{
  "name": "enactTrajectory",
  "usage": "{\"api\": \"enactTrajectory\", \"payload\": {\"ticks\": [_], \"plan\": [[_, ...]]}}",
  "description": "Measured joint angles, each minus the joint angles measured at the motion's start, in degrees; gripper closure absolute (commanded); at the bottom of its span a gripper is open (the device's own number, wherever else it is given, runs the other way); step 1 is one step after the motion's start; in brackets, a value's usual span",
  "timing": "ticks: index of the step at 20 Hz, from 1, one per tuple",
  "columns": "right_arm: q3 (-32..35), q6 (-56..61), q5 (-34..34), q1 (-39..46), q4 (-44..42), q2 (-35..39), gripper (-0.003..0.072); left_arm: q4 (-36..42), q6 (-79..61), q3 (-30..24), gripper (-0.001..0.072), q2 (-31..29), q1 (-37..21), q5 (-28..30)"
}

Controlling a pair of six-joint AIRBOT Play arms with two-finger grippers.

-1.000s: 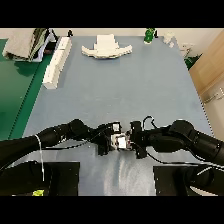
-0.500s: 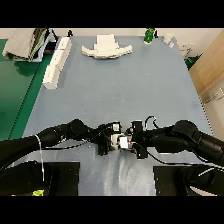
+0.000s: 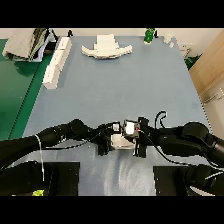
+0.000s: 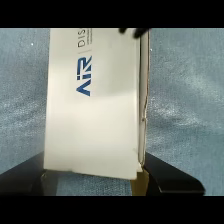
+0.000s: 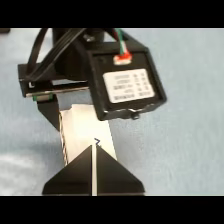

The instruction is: Fold the box.

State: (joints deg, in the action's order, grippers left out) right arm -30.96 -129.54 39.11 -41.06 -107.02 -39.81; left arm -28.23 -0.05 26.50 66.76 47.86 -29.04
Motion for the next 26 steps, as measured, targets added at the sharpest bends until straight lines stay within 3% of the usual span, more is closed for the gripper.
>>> {"api": "enactTrajectory", "payload": {"ticks": [12, 26], "plan": [[15.2, 14.5, -24.0, -3.1, -16.4, 1.2, 0.0681, 0.0, 0.0, 0.0, 0.0243, 0.0, 0.0, 0.0], [22.2, 16.8, -29.9, -3.7, -17.9, 1.3, 0.0681, 0.0, 0.0, 0.0, 0.0243, 0.0, 0.0, 0.0]]}}
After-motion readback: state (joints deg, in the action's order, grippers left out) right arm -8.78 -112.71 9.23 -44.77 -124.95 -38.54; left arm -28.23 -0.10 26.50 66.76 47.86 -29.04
